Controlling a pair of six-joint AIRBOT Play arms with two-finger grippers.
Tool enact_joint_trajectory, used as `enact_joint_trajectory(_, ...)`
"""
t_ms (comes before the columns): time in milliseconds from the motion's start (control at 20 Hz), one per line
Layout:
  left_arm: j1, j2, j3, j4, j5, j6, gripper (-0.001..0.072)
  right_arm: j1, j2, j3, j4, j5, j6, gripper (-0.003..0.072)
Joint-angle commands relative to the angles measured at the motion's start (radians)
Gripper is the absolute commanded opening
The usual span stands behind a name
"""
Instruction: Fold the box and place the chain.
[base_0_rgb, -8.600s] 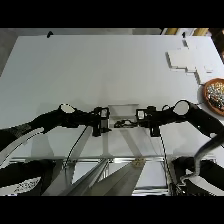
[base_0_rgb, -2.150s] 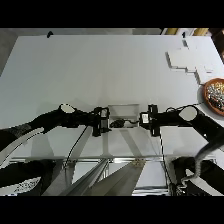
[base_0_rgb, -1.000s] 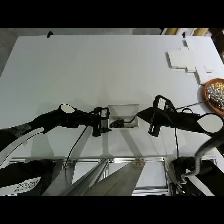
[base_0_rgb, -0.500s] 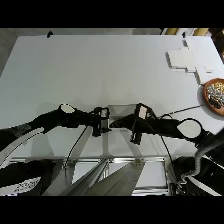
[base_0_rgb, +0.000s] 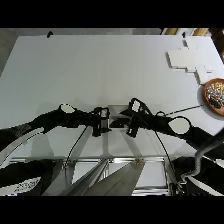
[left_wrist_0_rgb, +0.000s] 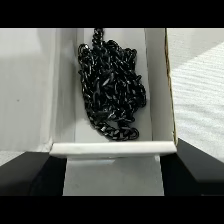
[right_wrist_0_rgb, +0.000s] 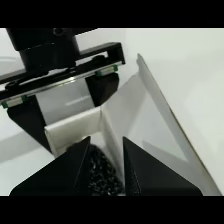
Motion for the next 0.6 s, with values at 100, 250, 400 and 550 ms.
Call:
enact_joint_trajectory(100, 0.000, 0.000, 0.000, 0.000, 0.000, 0.000, 0.0069, -0.203, 0.117, 0.040, -0.263, 0.269, 0.074, 0.0220)
enact_joint_trajectory(250, 0.000, 0.000, 0.000, 0.000, 0.000, 0.000, 0.0069, -0.382, 0.142, 0.040, -0.361, 0.395, 0.068, 0.0220)
enact_joint_trajectory(400, 0.000, 0.000, 0.000, 0.000, 0.000, 0.000, 0.0069, -0.475, 0.125, 0.039, -0.506, 0.491, -0.010, 0.0225)
enact_joint_trajectory(550, 0.000, 0.000, 0.000, 0.000, 0.000, 0.000, 0.0069, -0.482, 0.072, 0.030, -0.544, 0.499, -0.045, 0.0405)
